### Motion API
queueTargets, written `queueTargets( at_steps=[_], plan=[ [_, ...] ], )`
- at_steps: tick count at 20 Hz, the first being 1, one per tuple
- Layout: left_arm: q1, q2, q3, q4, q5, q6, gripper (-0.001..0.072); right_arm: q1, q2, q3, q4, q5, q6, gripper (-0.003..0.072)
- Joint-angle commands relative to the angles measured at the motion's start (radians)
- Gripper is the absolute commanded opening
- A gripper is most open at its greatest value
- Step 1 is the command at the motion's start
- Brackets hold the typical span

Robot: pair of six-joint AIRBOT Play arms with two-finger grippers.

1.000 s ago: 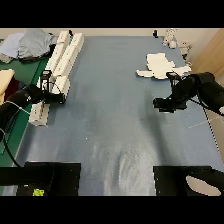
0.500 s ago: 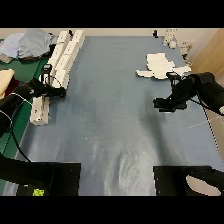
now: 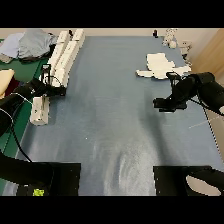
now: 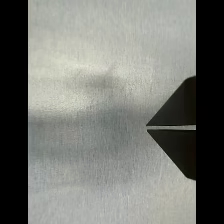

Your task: Fold the box.

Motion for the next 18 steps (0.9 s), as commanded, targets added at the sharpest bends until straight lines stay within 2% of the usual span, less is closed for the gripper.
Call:
queueTargets(
  at_steps=[1, 2, 3, 8, 11, 14, 18],
  plan=[
    [0.001, -0.001, 0.001, -0.019, -0.006, -0.003, 0.0494, 0.0, 0.0, 0.001, 0.0, 0.0, 0.0, 0.0038],
    [0.001, -0.001, 0.001, -0.019, -0.005, -0.001, 0.0628, 0.0, 0.0, 0.001, 0.0, 0.0, 0.0, 0.0038],
    [0.001, -0.001, 0.001, -0.019, -0.004, -0.001, 0.07, 0.0, 0.0, 0.001, 0.0, 0.0, 0.0, 0.0038],
    [0.001, 0.002, 0.001, -0.015, -0.008, 0.0, 0.0701, 0.0, 0.0, 0.001, 0.0, 0.0, 0.0, 0.0038],
    [0.006, 0.021, 0.01, -0.005, -0.05, 0.007, 0.0702, 0.0, 0.0, 0.001, 0.0, 0.0, 0.0, 0.0038],
    [0.02, 0.065, 0.039, 0.052, -0.174, 0.006, 0.0701, 0.0, 0.0, 0.001, 0.0, 0.0, 0.0, 0.0038],
    [0.027, 0.143, 0.113, 0.087, -0.396, 0.005, 0.0701, 0.0, 0.0, 0.001, 0.0, 0.0, 0.0, 0.0038]
  ],
)
